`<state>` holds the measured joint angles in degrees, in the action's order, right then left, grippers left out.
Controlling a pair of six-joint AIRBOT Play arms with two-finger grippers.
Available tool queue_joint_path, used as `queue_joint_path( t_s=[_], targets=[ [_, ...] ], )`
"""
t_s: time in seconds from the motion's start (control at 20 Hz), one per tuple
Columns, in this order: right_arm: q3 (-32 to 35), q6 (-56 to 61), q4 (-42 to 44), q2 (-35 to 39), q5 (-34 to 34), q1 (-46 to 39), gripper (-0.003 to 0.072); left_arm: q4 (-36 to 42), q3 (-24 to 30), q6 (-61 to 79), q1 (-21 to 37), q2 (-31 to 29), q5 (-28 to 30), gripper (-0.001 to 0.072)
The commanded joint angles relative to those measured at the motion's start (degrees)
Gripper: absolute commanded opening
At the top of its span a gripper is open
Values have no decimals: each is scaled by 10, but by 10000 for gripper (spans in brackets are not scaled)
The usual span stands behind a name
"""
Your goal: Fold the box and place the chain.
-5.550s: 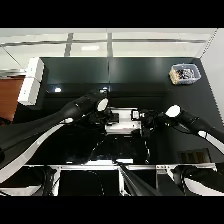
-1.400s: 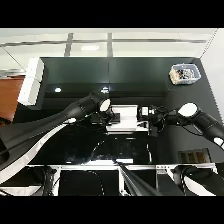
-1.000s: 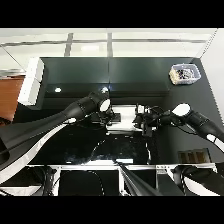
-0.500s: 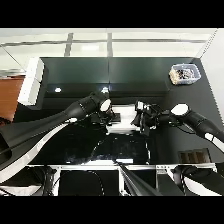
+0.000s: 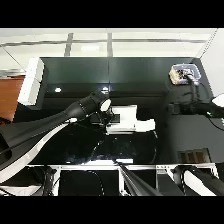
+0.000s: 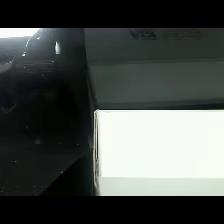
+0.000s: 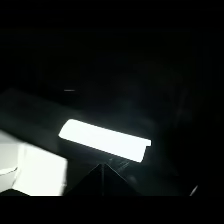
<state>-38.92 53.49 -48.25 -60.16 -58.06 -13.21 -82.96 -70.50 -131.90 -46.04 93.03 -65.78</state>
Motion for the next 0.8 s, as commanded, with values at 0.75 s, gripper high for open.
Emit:
queue_joint_path(
  t_s=[0.75],
  targets=[
    [61, -4, 142, -159, -69, 111, 12, -5, 0, 1, 0, 0, -5, 23]
  ],
)
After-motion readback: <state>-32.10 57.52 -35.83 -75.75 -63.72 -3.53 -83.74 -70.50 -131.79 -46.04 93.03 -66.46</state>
